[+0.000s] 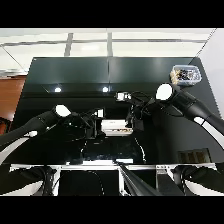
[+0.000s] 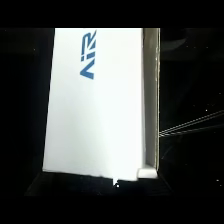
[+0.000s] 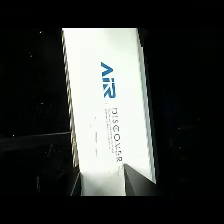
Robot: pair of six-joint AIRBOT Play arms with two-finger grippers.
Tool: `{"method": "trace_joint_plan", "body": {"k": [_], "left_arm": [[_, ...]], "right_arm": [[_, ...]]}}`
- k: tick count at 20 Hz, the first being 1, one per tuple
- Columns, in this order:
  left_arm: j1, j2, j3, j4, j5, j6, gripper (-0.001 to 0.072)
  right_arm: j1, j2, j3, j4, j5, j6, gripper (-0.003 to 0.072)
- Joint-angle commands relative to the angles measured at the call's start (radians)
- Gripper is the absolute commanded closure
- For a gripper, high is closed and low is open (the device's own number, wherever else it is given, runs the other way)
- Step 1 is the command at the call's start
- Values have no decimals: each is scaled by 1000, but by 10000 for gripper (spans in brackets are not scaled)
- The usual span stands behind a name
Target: Fold the box and place the chain.
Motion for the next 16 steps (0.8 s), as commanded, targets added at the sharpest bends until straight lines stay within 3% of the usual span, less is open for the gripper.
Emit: {"method": "trace_joint_plan", "body": {"k": [1,12,14,16], "left_arm": [[0,0,0,0,3,-2,343],[0,0,0,0,3,-2,343],[0,0,0,0,3,-2,343],[0,0,0,0,3,-1,343]], "right_arm": [[1,-2,-1,-18,0,1,410],[2,-2,-1,-37,-10,0,407],[3,-2,-1,-36,-10,1,324],[3,-2,-1,-36,-10,0,326]]}}
